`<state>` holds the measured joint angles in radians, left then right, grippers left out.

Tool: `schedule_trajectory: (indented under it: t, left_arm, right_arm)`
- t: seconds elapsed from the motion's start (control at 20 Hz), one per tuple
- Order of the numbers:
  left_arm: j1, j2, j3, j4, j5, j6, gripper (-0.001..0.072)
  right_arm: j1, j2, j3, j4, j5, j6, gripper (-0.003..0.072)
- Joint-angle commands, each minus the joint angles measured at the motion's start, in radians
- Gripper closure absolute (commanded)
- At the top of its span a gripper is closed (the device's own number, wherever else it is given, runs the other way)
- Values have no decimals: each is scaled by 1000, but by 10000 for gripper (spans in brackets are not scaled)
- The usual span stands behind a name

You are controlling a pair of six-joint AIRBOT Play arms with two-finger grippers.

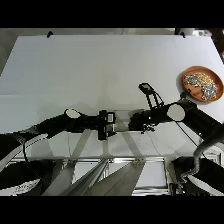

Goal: Fold the box and place the chain.

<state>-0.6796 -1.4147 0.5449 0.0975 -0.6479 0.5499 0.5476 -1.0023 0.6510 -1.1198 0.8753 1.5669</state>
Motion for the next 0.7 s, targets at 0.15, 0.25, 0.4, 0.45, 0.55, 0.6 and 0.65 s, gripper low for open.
schedule_trajectory:
  t: [0.15, 0.25, 0.4, 0.45, 0.55, 0.6, 0.65]
  left_arm:
    - [1, 1, 0, 0, 0, 0, 573]
    - [1, 1, 0, 0, 0, 0, 573]
    - [1, 1, 0, 0, 0, 0, 573]
    - [1, 1, 0, 0, 0, 0, 573]
    - [1, 1, 0, 0, 0, 0, 573]
    - [1, 1, 0, 0, 0, 0, 573]
    - [1, 1, 0, 0, 1, 0, 573]
  right_arm:
    - [-175, 249, 0, -104, 92, -124, 437]
    - [-281, 282, 0, -206, 203, -165, 472]
    - [-393, 251, 0, -332, 339, -364, 470]
    - [-406, 237, -1, -317, 339, -487, 465]
    - [-382, 192, -2, -209, 315, -769, 358]
    - [-359, 163, -7, -151, 301, -938, 338]
    - [-334, 136, -10, -127, 300, -1089, 338]
